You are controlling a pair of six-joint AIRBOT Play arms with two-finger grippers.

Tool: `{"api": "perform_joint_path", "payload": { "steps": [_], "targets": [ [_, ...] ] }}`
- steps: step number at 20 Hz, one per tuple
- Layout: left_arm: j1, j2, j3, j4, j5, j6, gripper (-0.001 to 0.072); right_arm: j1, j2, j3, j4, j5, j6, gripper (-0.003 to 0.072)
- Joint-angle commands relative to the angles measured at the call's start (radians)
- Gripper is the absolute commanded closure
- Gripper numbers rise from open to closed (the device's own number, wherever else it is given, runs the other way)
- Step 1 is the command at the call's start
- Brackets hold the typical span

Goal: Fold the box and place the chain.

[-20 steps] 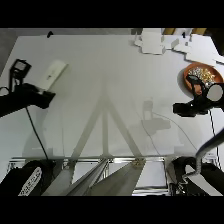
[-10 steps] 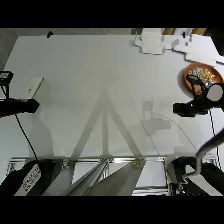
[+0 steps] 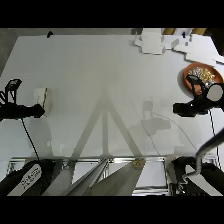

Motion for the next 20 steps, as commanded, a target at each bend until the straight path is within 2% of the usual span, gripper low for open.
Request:
{"api": "perform_joint_path", "payload": {
  "steps": [1, 3, 5, 9, 12, 15, 20],
  "targets": [
    [-0.003, 0.019, 0.000, 0.002, -0.020, -0.003, 0.0046, -0.001, 0.000, 0.000, 0.000, 0.000, 0.000, 0.0671],
    [-0.011, 0.088, 0.000, 0.001, -0.027, -0.003, 0.0050, -0.001, 0.000, 0.000, 0.000, 0.000, 0.000, 0.0671],
    [-0.030, 0.186, 0.000, 0.001, -0.034, -0.003, 0.0073, -0.001, 0.000, 0.000, 0.000, 0.000, 0.000, 0.0671],
    [-0.080, 0.396, 0.000, 0.000, -0.038, 0.003, 0.0075, -0.001, 0.000, 0.000, 0.000, 0.000, 0.000, 0.0671],
    [-0.085, 0.509, 0.000, -0.010, -0.091, -0.004, 0.0075, -0.001, 0.000, 0.000, 0.000, 0.000, 0.000, 0.0671],
    [-0.085, 0.565, 0.000, -0.009, -0.137, -0.050, 0.0075, -0.001, 0.000, 0.000, 0.000, 0.000, 0.000, 0.0671],
    [-0.085, 0.570, 0.000, -0.008, -0.202, -0.115, 0.0075, -0.001, 0.000, 0.000, 0.000, 0.000, 0.000, 0.0671]
  ]
}}
